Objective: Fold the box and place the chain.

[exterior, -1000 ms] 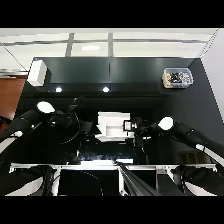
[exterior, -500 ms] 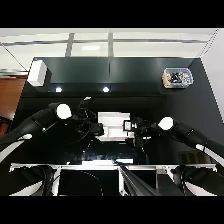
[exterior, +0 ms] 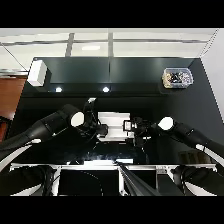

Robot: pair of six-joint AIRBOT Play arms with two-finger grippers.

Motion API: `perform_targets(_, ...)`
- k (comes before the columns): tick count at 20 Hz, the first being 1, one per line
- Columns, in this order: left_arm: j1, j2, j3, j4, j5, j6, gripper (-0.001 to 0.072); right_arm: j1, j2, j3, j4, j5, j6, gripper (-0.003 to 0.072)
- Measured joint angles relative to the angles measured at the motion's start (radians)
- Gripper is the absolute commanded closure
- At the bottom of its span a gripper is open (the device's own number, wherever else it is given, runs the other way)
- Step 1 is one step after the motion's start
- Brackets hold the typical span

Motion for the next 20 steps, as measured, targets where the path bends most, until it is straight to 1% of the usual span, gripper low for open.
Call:
perform_targets(3,-0.031,-0.047,0.046,0.054,-0.027,-0.084,0.0095,0.0,0.0,0.0,0.0,0.0,0.0,0.0243)
perform_targets(4,-0.036,-0.062,0.056,0.064,-0.029,-0.108,0.0104,0.0,0.0,0.0,0.0,0.0,0.0,0.0243)
perform_targets(6,-0.042,-0.087,0.069,0.08,-0.036,-0.146,0.0344,0.0,0.0,0.0,0.0,0.0,0.0,0.0243)
perform_targets(11,-0.048,-0.126,0.087,0.089,-0.047,-0.184,0.0352,0.0,0.0,0.0,0.0,0.0,0.0,0.0243)
perform_targets(13,-0.049,-0.131,0.095,0.093,-0.047,-0.188,0.0368,0.0,0.0,0.0,0.0,0.0,0.0,0.0243)
perform_targets(14,-0.049,-0.133,0.098,0.096,-0.047,-0.191,0.0442,0.0,0.0,0.0,0.0,0.0,0.0,0.0243)
perform_targets(15,-0.049,-0.136,0.101,0.098,-0.047,-0.195,0.0488,0.0,0.0,0.0,0.0,0.0,0.0,0.0243)
perform_targets(20,-0.058,-0.147,0.121,0.108,-0.057,-0.195,0.0488,0.0,0.0,0.0,0.0,0.0,0.001,0.0243)
